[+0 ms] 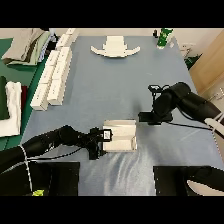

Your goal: Fold the box.

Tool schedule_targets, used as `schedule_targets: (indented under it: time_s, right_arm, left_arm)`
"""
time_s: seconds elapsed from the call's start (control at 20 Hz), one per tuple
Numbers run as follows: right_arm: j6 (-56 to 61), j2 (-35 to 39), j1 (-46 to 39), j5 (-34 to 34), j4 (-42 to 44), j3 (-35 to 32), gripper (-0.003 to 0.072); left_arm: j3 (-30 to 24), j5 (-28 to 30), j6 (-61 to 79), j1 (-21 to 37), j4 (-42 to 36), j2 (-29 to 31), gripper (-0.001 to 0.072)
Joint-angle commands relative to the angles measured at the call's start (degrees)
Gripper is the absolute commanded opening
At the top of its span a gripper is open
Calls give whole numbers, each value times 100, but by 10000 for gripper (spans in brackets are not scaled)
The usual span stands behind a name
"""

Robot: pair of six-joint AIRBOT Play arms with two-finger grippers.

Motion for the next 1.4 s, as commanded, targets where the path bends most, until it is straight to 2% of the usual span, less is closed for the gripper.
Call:
schedule_targets:
  time_s: [0.0, 0.1, 0.2, 0.25, 0.4, 0.5, 0.6, 0.75, 0.85, 1.0, 1.15, 1.35]
  right_arm:
    - [-2072, -717, -1388, 452, 3101, 111, 5]
    - [-2728, -1193, -1703, -299, 4166, 385, 4]
    - [-2966, -1604, -1615, -1113, 4256, 717, 5]
    - [-3115, -1711, -1506, -1303, 4253, 800, 5]
    - [-3895, -1738, -1095, -1386, 4258, 820, 5]
    - [-4520, -1720, -815, -1751, 4212, 820, 5]
    - [-4730, -1615, -516, -1958, 3810, 798, 4]
    - [-4723, -1268, -50, -1871, 2977, 710, 4]
    - [-4723, -898, 219, -1436, 2566, 634, 4]
    - [-4725, -262, 632, 7, 2490, 275, 5]
    - [-4690, 240, 1357, 1169, 2175, -284, 4]
    - [-4072, 798, 2406, 2135, 1335, -903, 4]
  left_arm:
    - [2, 0, 0, 0, 0, 0, 527]
    - [2, 0, 0, 0, 0, 0, 526]
    - [2, 2, 0, 0, 0, 0, 526]
    - [4, 0, 0, 0, 0, 0, 527]
    - [2, 2, 0, 0, 0, 0, 527]
    - [4, 2, 0, 0, 2, 0, 527]
    - [2, 0, 0, 0, 0, 0, 527]
    - [2, 2, 0, 0, 0, 0, 527]
    - [4, 2, 0, 0, 0, 0, 526]
    - [4, 0, 0, 0, 0, 0, 527]
    - [2, 0, 0, 0, 0, 0, 527]
    - [4, 0, 0, 0, 0, 0, 526]
